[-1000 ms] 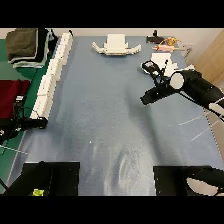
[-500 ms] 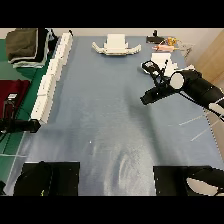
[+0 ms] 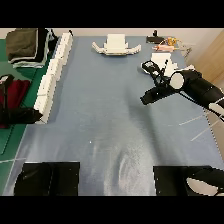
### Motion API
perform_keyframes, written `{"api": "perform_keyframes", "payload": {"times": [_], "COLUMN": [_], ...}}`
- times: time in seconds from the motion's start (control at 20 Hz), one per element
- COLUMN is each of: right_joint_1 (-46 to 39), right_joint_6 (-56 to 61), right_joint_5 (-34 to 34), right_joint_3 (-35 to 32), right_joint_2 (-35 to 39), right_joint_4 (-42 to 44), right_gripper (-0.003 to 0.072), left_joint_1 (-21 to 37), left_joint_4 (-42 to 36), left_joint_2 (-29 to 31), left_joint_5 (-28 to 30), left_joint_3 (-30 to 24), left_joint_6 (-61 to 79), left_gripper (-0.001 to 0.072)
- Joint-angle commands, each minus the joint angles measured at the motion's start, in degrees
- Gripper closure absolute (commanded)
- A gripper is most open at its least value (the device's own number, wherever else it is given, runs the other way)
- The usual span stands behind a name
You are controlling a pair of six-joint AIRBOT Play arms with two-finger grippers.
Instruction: Fold the box.
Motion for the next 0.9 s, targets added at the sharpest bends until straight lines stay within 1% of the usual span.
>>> {"api": "perform_keyframes", "payload": {"times": [0.0,0.15,0.25,0.4,0.5,0.6,0.85], "right_joint_1": [0.0,0.0,0.0,0.0,0.0,0.0,0.0], "right_joint_6": [0.0,0.0,0.0,0.0,0.0,-0.02,0.0], "right_joint_5": [0.02,0.02,0.0,0.0,0.0,0.0,0.02], "right_joint_3": [0.04,0.04,0.04,0.04,0.04,0.04,0.04], "right_joint_2": [-0.04,-0.04,-0.04,-0.04,-0.04,-0.04,-0.04], "right_joint_4": [0.02,0.02,0.0,0.0,0.02,0.0,0.02], "right_gripper": [0.0681,0.0681,0.0681,0.0681,0.0681,0.0681,0.0681], "left_joint_1": [-12.22,-24.39,-31.39,-38.62,-41.38,-42.95,-43.87], "left_joint_4": [-3.41,-3.43,-3.43,-3.48,-3.5,-3.52,-3.63], "left_joint_2": [-7.87,-19.8,-26.56,-33.31,-36.24,-38.1,-38.58], "left_joint_5": [1.07,5.14,7.78,11.56,13.03,13.2,13.16], "left_joint_3": [6.97,15.43,19.98,22.51,22.53,22.56,22.49], "left_joint_6": [-6.62,-7.56,-8.02,-9.46,-9.44,-9.38,-9.25], "left_gripper": [0.0696,0.0696,0.0696,0.0696,0.0696,0.0696,0.0695]}}
